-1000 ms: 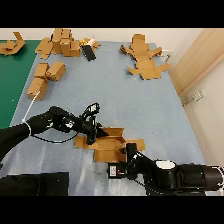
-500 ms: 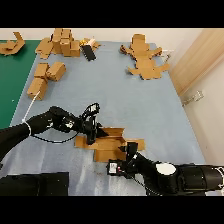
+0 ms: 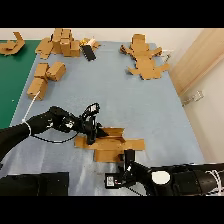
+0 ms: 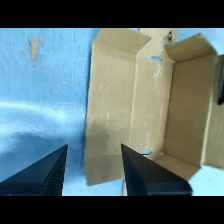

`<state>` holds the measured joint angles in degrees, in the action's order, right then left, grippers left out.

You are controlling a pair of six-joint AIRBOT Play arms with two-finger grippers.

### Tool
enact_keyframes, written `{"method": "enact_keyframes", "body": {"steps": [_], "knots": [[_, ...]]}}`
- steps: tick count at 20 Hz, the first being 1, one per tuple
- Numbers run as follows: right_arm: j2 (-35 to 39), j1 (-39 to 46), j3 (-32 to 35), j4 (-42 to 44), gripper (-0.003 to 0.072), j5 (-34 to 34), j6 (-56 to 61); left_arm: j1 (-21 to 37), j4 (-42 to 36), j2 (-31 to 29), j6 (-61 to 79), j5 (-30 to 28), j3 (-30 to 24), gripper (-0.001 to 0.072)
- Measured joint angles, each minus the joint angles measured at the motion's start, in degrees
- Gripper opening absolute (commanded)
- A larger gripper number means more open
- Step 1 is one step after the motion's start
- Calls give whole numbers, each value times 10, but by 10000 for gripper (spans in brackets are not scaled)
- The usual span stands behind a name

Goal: Fold the box.

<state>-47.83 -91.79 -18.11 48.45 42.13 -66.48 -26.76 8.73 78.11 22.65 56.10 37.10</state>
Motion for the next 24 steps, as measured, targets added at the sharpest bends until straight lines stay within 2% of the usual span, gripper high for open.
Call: {"method": "enact_keyframes", "body": {"steps": [6,13,16,24], "knots": [[-22,-3,0,-76,511,9,61,0,0,0,0,0,0,10],[-24,-4,-8,-103,512,39,97,0,0,0,0,0,0,11],[-24,-3,-15,-114,512,72,136,0,0,0,0,0,0,11],[-25,-4,-20,-169,513,95,260,0,0,0,0,0,0,10]]}}
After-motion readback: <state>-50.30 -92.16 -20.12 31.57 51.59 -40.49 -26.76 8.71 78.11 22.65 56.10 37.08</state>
